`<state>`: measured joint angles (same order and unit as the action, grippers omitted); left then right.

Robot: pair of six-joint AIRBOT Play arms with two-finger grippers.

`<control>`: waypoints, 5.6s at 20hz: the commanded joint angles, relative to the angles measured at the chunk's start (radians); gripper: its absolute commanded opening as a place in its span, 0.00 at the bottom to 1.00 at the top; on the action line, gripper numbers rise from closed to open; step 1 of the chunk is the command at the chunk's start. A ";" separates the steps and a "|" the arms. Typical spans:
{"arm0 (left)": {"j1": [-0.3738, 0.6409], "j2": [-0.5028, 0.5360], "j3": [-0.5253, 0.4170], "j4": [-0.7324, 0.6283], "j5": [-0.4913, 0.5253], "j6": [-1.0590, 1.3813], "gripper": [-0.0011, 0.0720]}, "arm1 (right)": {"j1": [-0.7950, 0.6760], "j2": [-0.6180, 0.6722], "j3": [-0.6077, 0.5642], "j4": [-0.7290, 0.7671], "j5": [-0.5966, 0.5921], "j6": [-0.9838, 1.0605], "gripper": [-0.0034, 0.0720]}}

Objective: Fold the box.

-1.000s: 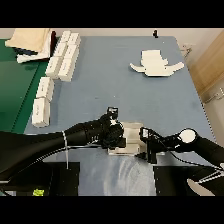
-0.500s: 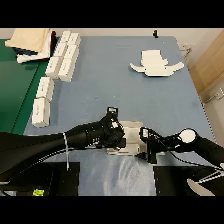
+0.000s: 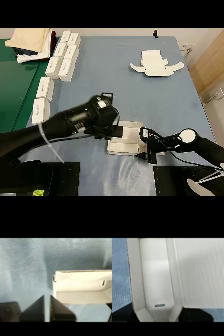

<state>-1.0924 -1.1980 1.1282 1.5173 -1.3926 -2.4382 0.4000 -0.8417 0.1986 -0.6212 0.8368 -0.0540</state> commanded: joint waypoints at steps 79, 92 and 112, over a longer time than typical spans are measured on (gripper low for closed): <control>0.319 0.094 -0.724 -1.076 0.776 2.594 0.66 | 0.001 0.001 0.000 0.000 0.000 0.000 0.84; 0.319 0.095 -0.724 -1.076 0.775 2.595 0.66 | 0.001 0.001 0.000 0.000 0.000 0.000 0.84; 0.319 0.095 -0.724 -1.076 0.775 2.595 0.66 | -0.007 0.060 0.071 -0.164 0.000 0.074 1.00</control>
<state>-0.7723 -1.1030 0.4034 0.4404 -0.6174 0.1524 0.3981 -0.8131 0.2443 -0.7223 0.8402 -0.0326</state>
